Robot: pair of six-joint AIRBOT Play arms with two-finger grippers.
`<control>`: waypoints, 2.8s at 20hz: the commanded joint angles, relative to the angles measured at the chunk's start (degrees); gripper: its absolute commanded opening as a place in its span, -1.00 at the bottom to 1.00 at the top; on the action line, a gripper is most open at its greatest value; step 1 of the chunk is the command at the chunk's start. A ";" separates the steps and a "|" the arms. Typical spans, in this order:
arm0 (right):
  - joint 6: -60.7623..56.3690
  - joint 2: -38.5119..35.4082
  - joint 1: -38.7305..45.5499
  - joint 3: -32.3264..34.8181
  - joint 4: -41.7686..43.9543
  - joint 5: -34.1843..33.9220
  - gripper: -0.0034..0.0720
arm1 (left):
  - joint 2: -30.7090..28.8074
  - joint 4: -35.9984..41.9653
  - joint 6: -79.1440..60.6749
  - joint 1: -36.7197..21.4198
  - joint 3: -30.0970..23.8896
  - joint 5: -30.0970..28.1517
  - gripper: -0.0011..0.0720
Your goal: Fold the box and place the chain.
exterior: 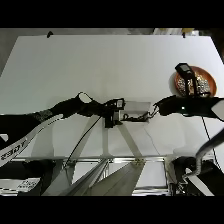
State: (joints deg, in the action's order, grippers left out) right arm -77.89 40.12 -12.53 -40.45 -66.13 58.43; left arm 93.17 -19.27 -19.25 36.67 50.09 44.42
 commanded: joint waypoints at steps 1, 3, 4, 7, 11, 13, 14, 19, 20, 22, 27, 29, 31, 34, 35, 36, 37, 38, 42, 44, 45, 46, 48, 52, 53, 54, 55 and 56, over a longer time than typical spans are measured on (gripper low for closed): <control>3.28 -7.30 -0.83 0.00 14.97 0.85 -0.86 | -0.04 -0.02 -0.02 -0.02 0.00 -0.02 -0.23; 4.59 -6.82 -4.24 0.02 17.20 -1.36 -0.86 | -0.02 0.00 -0.02 -0.02 0.00 -0.02 -0.23; 4.85 -6.01 -6.29 0.20 16.76 -3.19 -0.86 | -0.04 -0.02 -0.02 -0.02 -0.02 -0.02 -0.23; 4.92 -0.61 -11.63 1.29 14.45 -8.33 -0.86 | -0.02 0.00 -0.02 -0.02 0.00 -0.02 -0.23; 4.87 9.86 -14.58 1.49 9.75 -9.90 -0.86 | -0.02 -0.02 -0.02 -0.02 0.00 0.00 -0.23; 4.90 13.86 -14.91 1.49 8.31 -10.03 -0.73 | -0.04 0.00 -0.02 -0.02 0.00 -0.02 -0.23; 4.92 14.93 -14.91 1.49 8.13 -10.05 -0.51 | -0.04 0.00 -0.02 -0.02 -0.02 -0.02 -0.23; 4.94 14.88 -10.67 -6.25 5.60 -0.37 -0.35 | -0.04 0.00 -0.02 -0.02 0.00 -0.02 -0.23; 4.92 14.88 -8.96 -9.25 3.52 2.78 -0.51 | -0.02 0.00 -0.02 -0.02 0.00 -0.02 -0.23; 4.92 14.84 -5.35 -14.27 -1.60 7.56 -0.65 | -0.04 0.00 -0.02 -0.02 0.00 -0.02 -0.23; -0.24 18.82 3.08 -14.64 -13.70 8.35 -0.86 | -0.02 0.00 -0.02 -0.02 -0.02 -0.02 -0.23; -3.63 22.14 4.63 -12.72 -16.24 8.13 -0.86 | -0.04 0.00 -0.02 -0.02 -0.02 -0.02 -0.23; -7.48 25.09 4.81 -9.51 -18.40 6.69 -0.84 | -0.04 0.00 -0.02 -0.02 0.00 -0.02 -0.23; -9.40 28.79 4.81 -5.44 -19.08 3.23 -0.05 | -0.04 0.00 -0.02 -0.02 0.00 -0.02 -0.23; -9.60 29.62 4.81 -4.85 -19.08 2.34 -0.05 | -0.04 0.00 -0.02 -0.02 0.00 -0.02 -0.23; -10.80 30.25 4.81 -4.50 -19.19 1.25 -0.05 | -0.04 0.00 -0.02 -0.02 0.00 -0.02 -0.23; -11.45 30.67 4.81 -4.35 -19.19 0.17 -0.05 | -0.04 0.00 -0.02 -0.02 -0.02 -0.02 -0.23; -12.24 31.17 4.81 -4.33 -19.23 -0.81 -0.06 | -0.04 0.00 -0.02 -0.02 0.00 -0.02 -0.23; -13.62 33.97 4.81 -4.31 -19.80 -2.21 -0.08 | -0.04 0.00 -0.02 -0.02 0.00 -0.02 -0.23; -13.88 35.15 4.81 -4.31 -20.26 -3.80 -0.08 | -0.04 0.00 -0.02 -0.02 -0.02 -0.02 -0.23; -13.88 35.45 4.81 -4.31 -20.26 -4.46 -0.10 | -0.02 0.00 -0.02 -0.02 0.00 -0.02 -0.23; -13.88 35.76 4.81 -4.31 -20.26 -5.03 -0.19 | -0.04 0.00 -0.02 -0.02 0.00 -0.02 -0.23; -13.88 36.46 4.81 -4.31 -20.26 -5.79 -0.19 | -0.02 0.00 -0.02 -0.02 -0.02 -0.02 -0.23; -11.98 37.57 4.74 -4.31 -20.24 -3.76 -0.86 | -0.04 0.00 -0.02 -0.02 -0.02 -0.02 -0.23; -10.64 37.03 4.74 -4.31 -20.31 -3.28 -0.86 | -0.02 0.00 -0.02 -0.02 0.00 -0.02 -0.23; -10.16 35.80 4.74 -4.31 -20.98 -3.23 -0.86 | -0.02 0.00 -0.02 -0.02 0.00 -0.02 -0.23; -10.19 33.94 4.74 -4.31 -21.59 -3.39 -0.86 | -0.02 -0.02 -0.02 -0.02 -0.02 -0.02 -0.23; -10.19 31.76 4.74 -4.31 -21.75 -3.39 -0.86 | -0.02 0.00 -0.02 -0.02 0.00 -0.02 -0.23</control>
State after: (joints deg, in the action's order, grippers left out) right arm -89.32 75.20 -7.79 -44.64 -86.54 54.50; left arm 93.17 -19.27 -19.27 36.67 50.09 44.42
